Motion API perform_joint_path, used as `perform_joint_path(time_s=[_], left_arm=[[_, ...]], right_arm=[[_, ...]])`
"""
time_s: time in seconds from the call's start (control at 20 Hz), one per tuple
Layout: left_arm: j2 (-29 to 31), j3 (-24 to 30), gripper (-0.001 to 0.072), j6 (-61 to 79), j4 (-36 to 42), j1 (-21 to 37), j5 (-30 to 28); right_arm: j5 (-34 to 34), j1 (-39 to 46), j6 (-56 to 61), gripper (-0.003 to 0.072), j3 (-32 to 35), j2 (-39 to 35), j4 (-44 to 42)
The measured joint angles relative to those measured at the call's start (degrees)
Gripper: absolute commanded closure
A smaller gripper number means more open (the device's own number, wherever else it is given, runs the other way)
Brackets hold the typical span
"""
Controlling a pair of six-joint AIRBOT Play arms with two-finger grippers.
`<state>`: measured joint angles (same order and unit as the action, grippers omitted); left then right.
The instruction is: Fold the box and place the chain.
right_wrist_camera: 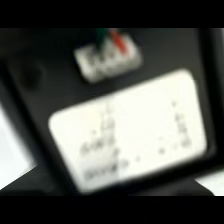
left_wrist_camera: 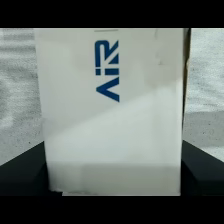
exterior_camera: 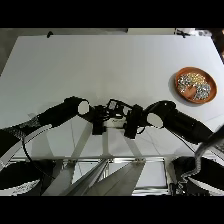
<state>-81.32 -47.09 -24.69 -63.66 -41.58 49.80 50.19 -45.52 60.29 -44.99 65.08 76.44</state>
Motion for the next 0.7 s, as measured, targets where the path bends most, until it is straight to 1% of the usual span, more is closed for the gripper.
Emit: perform_joint_path(time_s=[0.2,0.25,0.3,0.35,0.45,0.55,0.7], left_arm=[[0.0,0.0,0.0499,0.0,0.0,0.0,0.0],[0.0,0.0,0.0499,0.0,0.0,0.0,0.0],[0.0,0.0,0.0499,0.0,0.0,0.0,0.0],[0.0,0.0,0.0499,0.0,0.0,0.0,0.0],[0.0,0.0,0.0499,0.0,0.0,0.0,0.0],[0.0,0.0,0.0499,0.0,0.0,0.0,0.0],[0.0,0.0,0.0499,0.0,0.0,0.0,0.0]], right_arm=[[-1.2,1.0,0.0,0.0349,0.0,-4.3,0.1],[-1.0,1.6,0.0,0.0430,0.0,-5.7,0.0],[-0.9,2.4,-0.1,0.0593,0.0,-7.2,-0.1],[-0.7,3.4,-0.1,0.0670,0.1,-8.3,-0.5],[0.1,6.3,-0.5,0.0670,0.9,-9.9,-3.7],[0.3,9.3,-3.0,0.0670,3.2,-10.8,-9.3],[-3.3,12.0,-9.7,0.0671,8.6,-11.3,-21.8]])
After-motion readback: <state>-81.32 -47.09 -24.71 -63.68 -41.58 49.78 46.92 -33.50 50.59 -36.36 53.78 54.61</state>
